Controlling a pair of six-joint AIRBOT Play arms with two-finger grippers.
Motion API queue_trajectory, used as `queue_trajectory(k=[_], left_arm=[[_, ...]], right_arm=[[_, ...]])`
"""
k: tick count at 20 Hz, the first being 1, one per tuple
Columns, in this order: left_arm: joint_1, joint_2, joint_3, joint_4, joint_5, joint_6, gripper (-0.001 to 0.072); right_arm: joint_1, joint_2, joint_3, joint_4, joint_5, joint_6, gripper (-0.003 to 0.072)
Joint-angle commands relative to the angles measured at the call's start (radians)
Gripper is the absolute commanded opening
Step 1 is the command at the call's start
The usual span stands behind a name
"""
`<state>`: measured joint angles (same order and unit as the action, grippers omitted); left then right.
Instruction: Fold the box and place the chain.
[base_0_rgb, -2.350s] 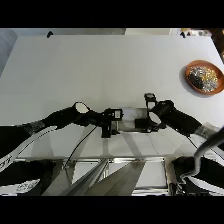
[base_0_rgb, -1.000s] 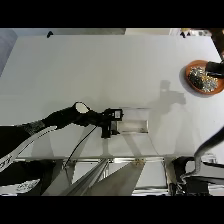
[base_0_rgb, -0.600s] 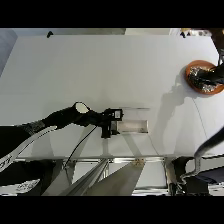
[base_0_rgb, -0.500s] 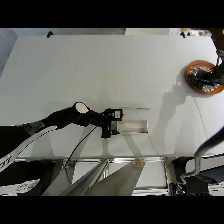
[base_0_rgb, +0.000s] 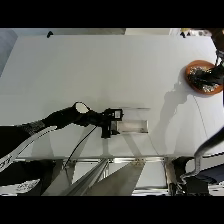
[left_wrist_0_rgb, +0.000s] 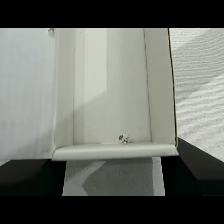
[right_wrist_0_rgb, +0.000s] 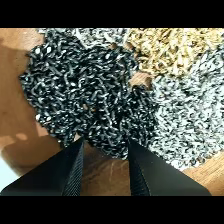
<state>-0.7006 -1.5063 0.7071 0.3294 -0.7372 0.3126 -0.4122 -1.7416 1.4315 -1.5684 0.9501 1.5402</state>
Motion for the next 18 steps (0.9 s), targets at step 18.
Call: queue_trajectory(k=[18], left_arm=[[0.001,0.000,0.000,0.000,0.000,0.000,0.0274]], right_arm=[[0.000,0.111,0.000,-0.028,0.061,-0.032,0.0019]])
